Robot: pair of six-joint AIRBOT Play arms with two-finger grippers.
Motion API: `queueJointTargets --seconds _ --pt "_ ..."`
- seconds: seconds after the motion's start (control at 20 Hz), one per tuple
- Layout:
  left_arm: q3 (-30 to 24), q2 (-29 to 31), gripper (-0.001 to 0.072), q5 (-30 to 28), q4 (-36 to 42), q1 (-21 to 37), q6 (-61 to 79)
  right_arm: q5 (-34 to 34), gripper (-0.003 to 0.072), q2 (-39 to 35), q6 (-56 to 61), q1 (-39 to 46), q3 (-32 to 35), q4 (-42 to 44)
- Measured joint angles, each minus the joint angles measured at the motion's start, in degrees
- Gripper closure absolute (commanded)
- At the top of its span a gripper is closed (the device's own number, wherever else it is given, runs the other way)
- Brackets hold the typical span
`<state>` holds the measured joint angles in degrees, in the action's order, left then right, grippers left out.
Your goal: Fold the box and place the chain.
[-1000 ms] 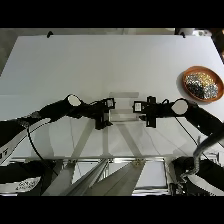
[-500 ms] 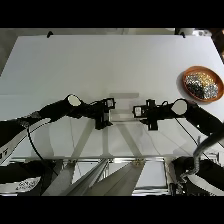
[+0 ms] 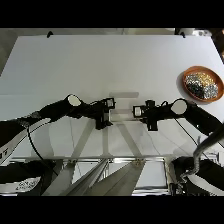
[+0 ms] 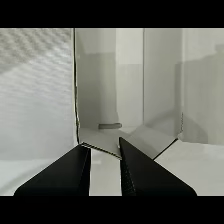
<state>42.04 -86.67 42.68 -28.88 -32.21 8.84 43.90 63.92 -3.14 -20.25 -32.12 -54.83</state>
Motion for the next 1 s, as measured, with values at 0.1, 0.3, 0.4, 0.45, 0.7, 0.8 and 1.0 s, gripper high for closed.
queueJointTargets --seconds 0.1,0.3,0.4,0.45,0.7,0.8,1.0 --pt "0.00 0.00 0.0700 0.00 -0.02 0.00 0.02 -0.79 0.0480 0.00 -0.13 0.02 0.00 0.48" --pt "0.00 0.00 0.0700 0.00 -0.09 0.00 0.22 2.91 0.0473 0.00 0.13 0.68 -0.04 -2.05" --pt "0.00 0.00 0.0700 0.00 -0.07 0.00 0.17 4.96 0.0439 -0.09 0.74 1.86 -0.04 -3.21" --pt "0.00 0.00 0.0700 0.00 -0.09 0.00 0.17 5.66 0.0430 -0.17 1.05 2.27 -0.04 -3.45" --pt "0.00 0.00 0.0700 0.00 -0.07 0.00 0.13 7.04 0.0335 -0.28 1.60 3.32 -0.04 -2.62" --pt "0.00 0.00 0.0700 0.00 -0.07 0.00 0.13 7.13 0.0337 -0.28 1.64 4.02 -0.04 -2.23" --pt "0.00 0.00 0.0700 0.00 -0.07 0.00 0.13 6.38 0.0343 -0.28 1.40 4.94 -0.04 -1.29"
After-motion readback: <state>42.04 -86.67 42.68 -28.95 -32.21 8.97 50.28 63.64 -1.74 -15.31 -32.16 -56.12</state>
